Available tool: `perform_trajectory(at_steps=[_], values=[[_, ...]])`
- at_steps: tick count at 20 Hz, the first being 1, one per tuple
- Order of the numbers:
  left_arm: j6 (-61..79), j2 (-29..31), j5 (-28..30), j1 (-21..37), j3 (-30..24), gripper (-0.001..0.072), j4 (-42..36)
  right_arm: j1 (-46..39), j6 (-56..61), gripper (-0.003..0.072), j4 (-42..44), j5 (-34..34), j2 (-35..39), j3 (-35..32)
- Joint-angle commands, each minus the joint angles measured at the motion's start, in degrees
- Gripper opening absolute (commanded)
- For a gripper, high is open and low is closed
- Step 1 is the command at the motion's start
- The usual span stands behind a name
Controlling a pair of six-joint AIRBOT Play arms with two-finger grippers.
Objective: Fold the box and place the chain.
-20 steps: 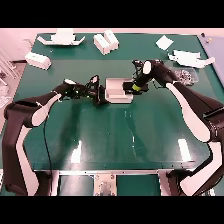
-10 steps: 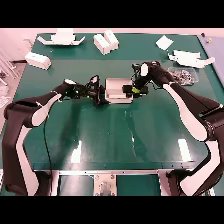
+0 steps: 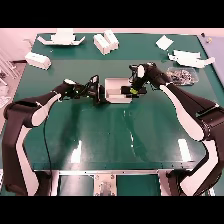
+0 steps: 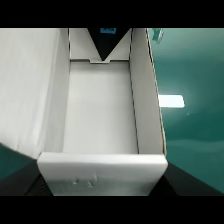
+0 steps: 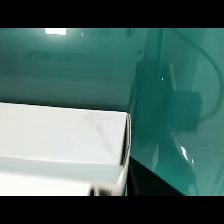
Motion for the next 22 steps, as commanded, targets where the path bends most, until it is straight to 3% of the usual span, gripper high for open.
perform_trajectory(at_steps=[1,3,4,8,9,14,17,20,22], values=[[0.1,0.0,-0.1,0.0,0.0,0.0537,0.0,0.2,0.0,0.0151,0.3,-0.7,-0.4,0.2],[0.1,0.0,-0.2,0.0,0.0,0.0536,0.0,0.5,0.0,0.0113,0.4,-0.7,-0.6,0.2],[0.1,0.0,-0.2,0.0,0.0,0.0537,0.0,0.6,0.0,0.0016,0.3,-0.7,-0.6,0.2],[0.1,0.0,-0.2,0.0,0.0,0.0536,0.0,0.6,0.0,0.0014,0.2,-0.7,-0.6,0.2],[0.1,0.0,-0.2,0.0,0.0,0.0537,0.0,0.6,0.0,0.0047,0.2,-0.7,-0.6,0.2],[0.1,0.0,-0.2,0.0,0.0,0.0537,0.0,0.5,0.0,0.0376,0.2,-0.7,-0.6,2.6],[0.1,0.0,-0.2,0.0,0.0,0.0536,0.0,0.5,-0.1,0.0414,-1.8,0.4,-0.6,6.9],[0.1,0.0,-0.2,0.0,0.0,0.0537,0.0,0.2,-0.7,0.0490,-8.3,7.5,-0.6,10.8],[0.1,0.0,-0.1,0.0,0.0,0.0537,0.0,-0.6,-0.7,0.0502,-10.5,12.8,-0.5,12.3]])
